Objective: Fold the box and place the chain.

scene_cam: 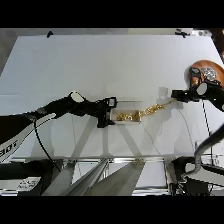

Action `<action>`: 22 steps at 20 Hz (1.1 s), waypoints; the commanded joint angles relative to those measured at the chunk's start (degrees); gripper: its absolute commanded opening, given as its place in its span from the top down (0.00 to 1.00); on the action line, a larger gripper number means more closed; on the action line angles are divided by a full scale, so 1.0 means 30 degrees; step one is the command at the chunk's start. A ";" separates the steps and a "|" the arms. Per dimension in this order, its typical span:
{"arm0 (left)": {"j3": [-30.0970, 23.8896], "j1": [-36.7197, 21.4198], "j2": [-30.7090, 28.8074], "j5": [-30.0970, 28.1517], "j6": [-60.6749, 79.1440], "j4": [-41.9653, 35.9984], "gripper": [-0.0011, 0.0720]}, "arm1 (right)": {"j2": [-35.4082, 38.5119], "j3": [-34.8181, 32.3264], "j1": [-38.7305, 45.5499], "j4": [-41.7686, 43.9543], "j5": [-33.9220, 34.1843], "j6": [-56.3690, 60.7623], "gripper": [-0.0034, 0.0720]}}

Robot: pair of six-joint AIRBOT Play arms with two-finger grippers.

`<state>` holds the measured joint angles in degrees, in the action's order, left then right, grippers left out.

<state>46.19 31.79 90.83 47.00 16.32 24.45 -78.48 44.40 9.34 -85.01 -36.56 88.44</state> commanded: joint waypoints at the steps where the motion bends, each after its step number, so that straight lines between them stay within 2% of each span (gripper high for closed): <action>1: 0.0000 0.0007 0.0000 0.0000 0.0007 0.0000 0.61 | 0.0532 0.0000 -0.0015 0.0058 -0.0860 -0.0313 0.95; 3: 0.0000 0.0007 0.0000 -0.0007 0.0000 0.0000 0.61 | 0.1501 0.0000 -0.0022 0.0073 -0.1676 -0.0663 0.94; 6: 0.0000 0.0007 0.0000 -0.0007 0.0000 0.0000 0.61 | 0.3883 0.0000 -0.0444 0.0554 -0.4146 -0.1464 0.94; 8: 0.0000 0.0007 0.0000 -0.0007 0.0007 0.0000 0.61 | 0.5719 -0.0007 -0.0984 0.1647 -0.5872 -0.2266 0.94; 11: 0.0000 0.0007 0.0000 0.0000 0.0007 0.0000 0.61 | 0.8743 -0.0007 -0.2412 0.4095 -0.7111 -0.3155 0.95; 15: 0.0000 0.0007 0.0000 -0.0007 0.0007 0.0000 0.61 | 1.2087 -0.0007 -0.5778 0.4663 -0.7133 -0.2120 0.95; 19: 0.0000 0.0007 0.0000 -0.0007 0.0007 0.0000 0.61 | 1.2641 -0.0007 -0.9267 0.4932 -0.6761 -0.1013 0.95; 22: 0.0000 0.0007 0.0000 -0.0007 0.0007 0.0000 0.61 | 1.2611 -0.0007 -1.2225 0.4925 -0.4619 -0.0561 0.95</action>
